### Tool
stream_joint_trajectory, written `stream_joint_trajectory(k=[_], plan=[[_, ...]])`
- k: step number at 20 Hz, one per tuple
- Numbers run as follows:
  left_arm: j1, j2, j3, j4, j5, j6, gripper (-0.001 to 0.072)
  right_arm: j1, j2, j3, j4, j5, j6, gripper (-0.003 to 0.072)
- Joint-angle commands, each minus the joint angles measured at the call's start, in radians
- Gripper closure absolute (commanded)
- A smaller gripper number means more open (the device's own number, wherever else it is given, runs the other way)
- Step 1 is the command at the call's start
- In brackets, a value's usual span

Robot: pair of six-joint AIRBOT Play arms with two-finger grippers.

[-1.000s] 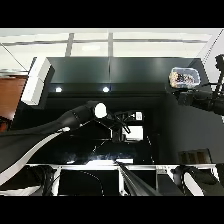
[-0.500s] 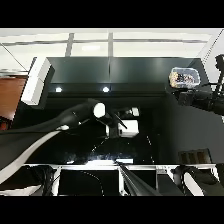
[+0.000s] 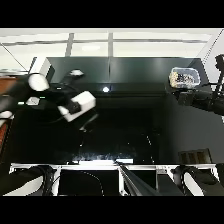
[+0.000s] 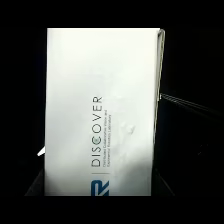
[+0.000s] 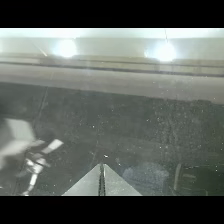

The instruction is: Fold the box and place the chain.

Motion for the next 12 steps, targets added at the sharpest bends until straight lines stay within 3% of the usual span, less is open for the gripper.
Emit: stream_joint_trajectory(k=[1,7,9,12], plan=[[0.293,0.11,-0.097,0.023,-0.109,-0.053,0.0358,0.0,0.001,0.0,0.0,0.008,0.0,0.0642],[0.721,0.167,-0.205,0.019,-0.123,-0.063,0.0352,0.0,0.001,0.0,0.001,0.009,0.0,0.0642],[0.814,0.166,-0.21,0.02,-0.08,-0.045,0.0352,0.0,0.001,0.0,0.001,0.009,0.0,0.0642],[0.894,0.165,-0.21,0.019,0.063,-0.023,0.0351,0.0,0.0,0.0,0.001,0.008,0.0,0.0642]])
